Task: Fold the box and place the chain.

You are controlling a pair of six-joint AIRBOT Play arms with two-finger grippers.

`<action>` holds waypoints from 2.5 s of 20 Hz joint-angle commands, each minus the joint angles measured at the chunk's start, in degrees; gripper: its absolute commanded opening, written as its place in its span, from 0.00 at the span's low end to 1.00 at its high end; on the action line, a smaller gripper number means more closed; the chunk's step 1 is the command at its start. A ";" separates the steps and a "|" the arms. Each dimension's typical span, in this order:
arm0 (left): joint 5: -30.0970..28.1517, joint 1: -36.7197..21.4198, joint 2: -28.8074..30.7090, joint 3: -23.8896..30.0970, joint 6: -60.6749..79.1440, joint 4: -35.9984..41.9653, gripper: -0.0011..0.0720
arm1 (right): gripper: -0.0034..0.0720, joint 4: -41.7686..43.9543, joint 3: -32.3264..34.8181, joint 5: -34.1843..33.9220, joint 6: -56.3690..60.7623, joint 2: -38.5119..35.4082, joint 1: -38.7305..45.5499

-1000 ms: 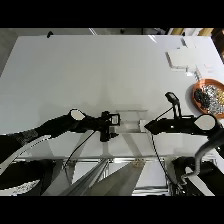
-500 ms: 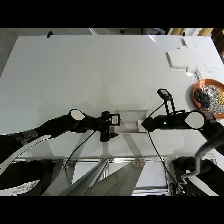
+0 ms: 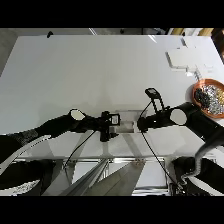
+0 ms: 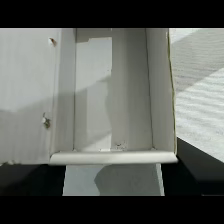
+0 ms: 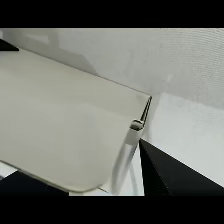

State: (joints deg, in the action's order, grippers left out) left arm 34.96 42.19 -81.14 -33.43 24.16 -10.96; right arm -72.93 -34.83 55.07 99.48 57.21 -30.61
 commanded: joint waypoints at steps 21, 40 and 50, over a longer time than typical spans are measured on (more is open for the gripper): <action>-0.02 0.04 -0.02 -0.02 0.00 0.00 0.49 | 0.43 -9.88 -4.70 3.32 22.27 11.21 -7.17; -0.02 0.04 -0.02 -0.02 0.00 0.00 0.49 | 0.11 -13.25 -4.81 4.50 25.00 11.37 -9.44; 0.00 0.04 -0.02 -0.02 0.00 0.00 0.49 | 0.43 -15.52 -4.87 5.20 24.81 11.37 -9.42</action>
State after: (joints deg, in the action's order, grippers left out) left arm 34.96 42.22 -81.14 -33.45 24.25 -10.90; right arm -87.11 -39.64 60.18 124.14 68.55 -40.01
